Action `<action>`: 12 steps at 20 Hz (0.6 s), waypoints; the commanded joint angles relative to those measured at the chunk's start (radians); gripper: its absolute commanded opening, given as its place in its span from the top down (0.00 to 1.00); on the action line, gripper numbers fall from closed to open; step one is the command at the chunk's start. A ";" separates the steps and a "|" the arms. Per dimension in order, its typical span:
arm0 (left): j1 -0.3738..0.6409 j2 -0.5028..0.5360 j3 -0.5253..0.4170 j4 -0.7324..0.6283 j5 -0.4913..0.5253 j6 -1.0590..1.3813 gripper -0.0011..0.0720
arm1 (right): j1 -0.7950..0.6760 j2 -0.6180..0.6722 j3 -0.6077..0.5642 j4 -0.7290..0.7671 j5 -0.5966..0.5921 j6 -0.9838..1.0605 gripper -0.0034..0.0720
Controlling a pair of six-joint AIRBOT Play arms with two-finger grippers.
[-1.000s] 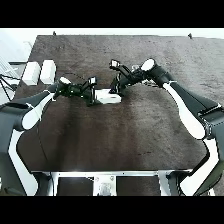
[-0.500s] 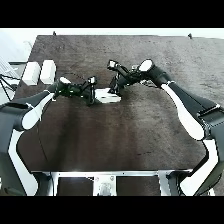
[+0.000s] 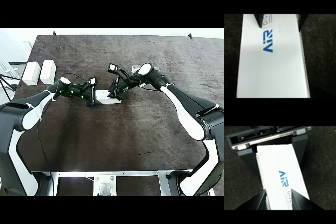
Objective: Fold the box and place the chain.
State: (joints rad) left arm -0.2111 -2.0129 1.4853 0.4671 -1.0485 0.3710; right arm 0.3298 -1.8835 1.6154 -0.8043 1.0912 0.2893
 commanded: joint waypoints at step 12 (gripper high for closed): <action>0.001 0.001 0.000 -0.004 0.011 -0.004 0.26 | -0.015 0.019 0.038 0.018 0.066 -0.006 0.27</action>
State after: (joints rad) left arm -0.2115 -2.0129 1.4845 0.4629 -1.0431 0.3676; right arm 0.3237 -1.8740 1.6253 -0.8062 1.1687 0.2909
